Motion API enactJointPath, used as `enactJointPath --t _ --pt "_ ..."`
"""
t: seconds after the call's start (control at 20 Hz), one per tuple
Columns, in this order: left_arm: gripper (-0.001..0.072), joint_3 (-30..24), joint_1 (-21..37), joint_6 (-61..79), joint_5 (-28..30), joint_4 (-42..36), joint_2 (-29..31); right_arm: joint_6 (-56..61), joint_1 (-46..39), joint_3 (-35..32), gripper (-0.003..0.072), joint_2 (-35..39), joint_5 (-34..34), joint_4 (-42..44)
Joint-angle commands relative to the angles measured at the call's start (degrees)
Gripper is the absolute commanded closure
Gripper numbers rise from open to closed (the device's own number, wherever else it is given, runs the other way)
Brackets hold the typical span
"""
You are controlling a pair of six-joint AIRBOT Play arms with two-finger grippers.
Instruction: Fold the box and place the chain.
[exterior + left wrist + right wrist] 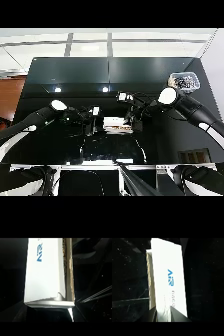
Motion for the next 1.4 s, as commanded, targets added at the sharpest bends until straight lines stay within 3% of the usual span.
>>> enactJointPath --t 0.0,0.45,0.55,1.0,1.25,1.35 --pt "0.0315 0.0 0.0 0.0 0.0 0.0 0.0 0.2 0.1 -0.2 0.0515 0.0 0.1 -0.2" --pt "0.0315 0.0 0.0 0.0 0.0 0.0 0.0 0.2 2.0 -1.0 0.0512 -0.1 -0.2 -2.6" --pt "0.0316 0.0 0.0 0.0 0.0 0.0 0.0 0.4 2.0 -0.9 0.0424 0.0 -0.3 -2.6" --pt "0.0315 0.0 0.0 0.0 0.0 0.0 0.0 0.5 2.1 -3.1 0.0424 -0.1 -0.6 -2.6" --pt "0.0315 0.0 0.0 0.0 0.0 0.0 0.0 11.1 2.0 -3.3 0.0424 1.5 0.3 -2.2" --pt "0.0315 0.0 0.0 0.0 0.0 0.0 0.0 21.8 1.7 -3.1 0.0424 3.8 -1.0 -2.2"
